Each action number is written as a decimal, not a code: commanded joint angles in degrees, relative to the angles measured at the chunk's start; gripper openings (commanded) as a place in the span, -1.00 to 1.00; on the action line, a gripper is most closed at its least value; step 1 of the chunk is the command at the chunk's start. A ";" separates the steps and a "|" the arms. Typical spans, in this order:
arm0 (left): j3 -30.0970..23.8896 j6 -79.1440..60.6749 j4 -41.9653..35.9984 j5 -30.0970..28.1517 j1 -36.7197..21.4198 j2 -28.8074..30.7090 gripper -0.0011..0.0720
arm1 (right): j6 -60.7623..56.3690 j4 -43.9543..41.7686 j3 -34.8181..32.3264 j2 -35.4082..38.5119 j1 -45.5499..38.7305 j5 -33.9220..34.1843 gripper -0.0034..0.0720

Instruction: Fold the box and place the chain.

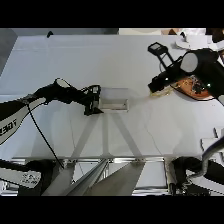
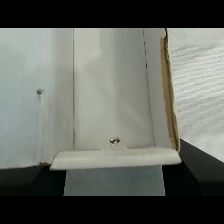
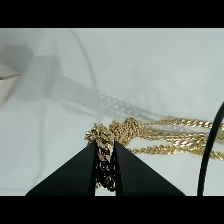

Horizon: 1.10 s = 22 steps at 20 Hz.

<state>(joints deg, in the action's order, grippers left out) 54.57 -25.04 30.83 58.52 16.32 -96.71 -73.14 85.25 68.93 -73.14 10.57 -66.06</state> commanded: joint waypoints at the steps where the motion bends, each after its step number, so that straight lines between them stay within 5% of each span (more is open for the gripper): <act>1: 0.02 0.00 0.02 -0.02 -0.02 0.00 -0.21 | -3.21 -0.42 -0.02 0.02 7.65 2.86 -0.89; 14: 0.02 -0.02 0.02 -0.02 -0.02 0.00 -0.21 | -3.32 -13.18 -0.02 -1.62 20.98 20.22 -0.89; 22: 0.02 0.00 0.02 0.00 -0.02 0.00 -0.21 | -14.29 1.14 -0.02 -9.68 21.33 15.67 -0.89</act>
<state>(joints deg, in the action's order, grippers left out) 54.57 -25.04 30.85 58.52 16.32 -96.71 -82.76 80.75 68.93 -80.07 31.70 -48.69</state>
